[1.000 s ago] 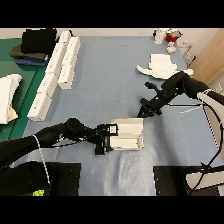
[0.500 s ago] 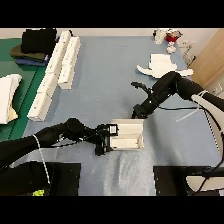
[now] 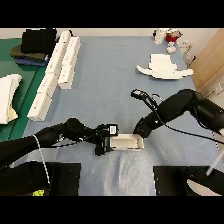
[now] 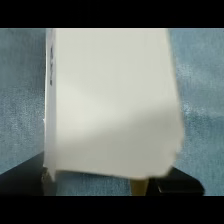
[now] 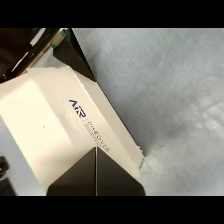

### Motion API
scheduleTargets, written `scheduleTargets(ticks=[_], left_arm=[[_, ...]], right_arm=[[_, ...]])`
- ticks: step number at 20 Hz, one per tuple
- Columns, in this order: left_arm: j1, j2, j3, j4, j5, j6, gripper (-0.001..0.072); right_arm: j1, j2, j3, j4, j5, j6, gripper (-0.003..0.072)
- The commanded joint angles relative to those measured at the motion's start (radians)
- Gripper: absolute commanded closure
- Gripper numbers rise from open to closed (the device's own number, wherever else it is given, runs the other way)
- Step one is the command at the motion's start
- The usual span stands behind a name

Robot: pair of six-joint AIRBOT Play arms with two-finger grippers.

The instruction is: Fold the box.

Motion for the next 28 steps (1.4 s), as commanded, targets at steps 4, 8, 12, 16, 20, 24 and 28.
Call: scheduleTargets(ticks=[4,8,12,16,20,24,28], left_arm=[[0.001,0.0,0.0,0.0,0.001,0.0,0.0198],[0.001,0.0,0.0,0.0,0.001,0.0,0.0198],[0.001,0.0,0.0,0.0,0.0,0.0,0.0199],[0.001,0.0,0.0,0.0,0.001,0.0,0.0198],[0.001,0.0,0.0,0.0,0.001,0.0,0.0198],[0.001,0.0,0.0,0.0,0.0,0.0,0.0198],[0.001,0.0,0.0,0.0,0.001,0.0,0.0198]], right_arm=[[0.156,0.24,-0.221,-0.11,0.335,-0.002,0.0686],[0.275,0.308,-0.341,-0.114,0.483,-0.002,0.0685],[0.342,0.312,-0.36,-0.163,0.533,-0.003,0.0685],[0.359,0.312,-0.331,-0.18,0.517,-0.003,0.0595],[0.36,0.311,-0.28,-0.188,0.492,-0.09,0.0226],[0.383,0.256,-0.28,-0.183,0.439,-0.207,0.0096],[0.426,0.163,-0.278,-0.218,0.478,-0.341,0.0099]])
